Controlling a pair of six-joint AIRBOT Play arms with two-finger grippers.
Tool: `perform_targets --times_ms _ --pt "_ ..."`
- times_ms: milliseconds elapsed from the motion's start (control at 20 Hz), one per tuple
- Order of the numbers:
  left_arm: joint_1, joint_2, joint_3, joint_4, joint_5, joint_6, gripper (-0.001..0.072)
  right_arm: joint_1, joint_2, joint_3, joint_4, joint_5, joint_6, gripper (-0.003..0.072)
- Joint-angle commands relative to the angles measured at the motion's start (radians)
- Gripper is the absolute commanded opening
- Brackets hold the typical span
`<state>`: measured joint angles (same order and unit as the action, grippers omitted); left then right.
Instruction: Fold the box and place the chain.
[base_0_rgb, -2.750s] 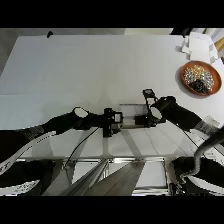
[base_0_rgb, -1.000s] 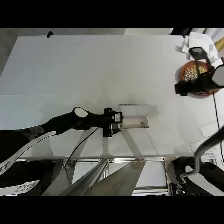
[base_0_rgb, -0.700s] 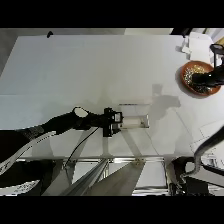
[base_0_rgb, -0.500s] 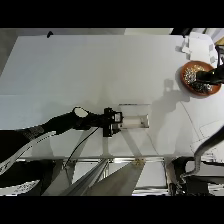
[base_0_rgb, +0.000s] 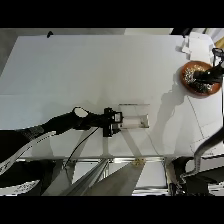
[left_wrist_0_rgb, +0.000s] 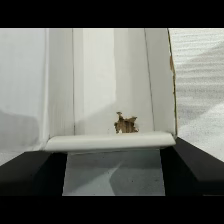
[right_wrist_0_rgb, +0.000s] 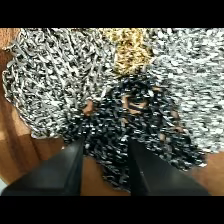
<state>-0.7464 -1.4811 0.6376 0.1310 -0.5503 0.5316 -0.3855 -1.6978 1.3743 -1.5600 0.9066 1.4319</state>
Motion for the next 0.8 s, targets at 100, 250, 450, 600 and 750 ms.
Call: perform_targets --times_ms 100,250,450,600,750 --pt "0.0 0.001 0.0 0.0 0.0 0.0 0.032 -0.001 -0.045 0.003 0.017 0.039 0.01 0.0235" --pt "0.0 0.001 0.0 0.0 0.0 0.0 0.032 -0.001 -0.046 0.003 0.011 0.04 0.033 0.0194" --pt "0.0 0.001 0.0 0.0 0.0 0.0 0.032 -0.001 -0.045 0.003 0.012 0.072 0.033 0.0018" --pt "0.0 0.001 0.0 0.0 0.0 0.0 0.032 -0.001 -0.019 0.003 0.011 0.12 0.025 0.0017" --pt "0.0 0.001 0.0 0.0 0.0 0.0 0.032 -0.001 0.068 0.003 0.013 0.146 -0.003 0.0017"
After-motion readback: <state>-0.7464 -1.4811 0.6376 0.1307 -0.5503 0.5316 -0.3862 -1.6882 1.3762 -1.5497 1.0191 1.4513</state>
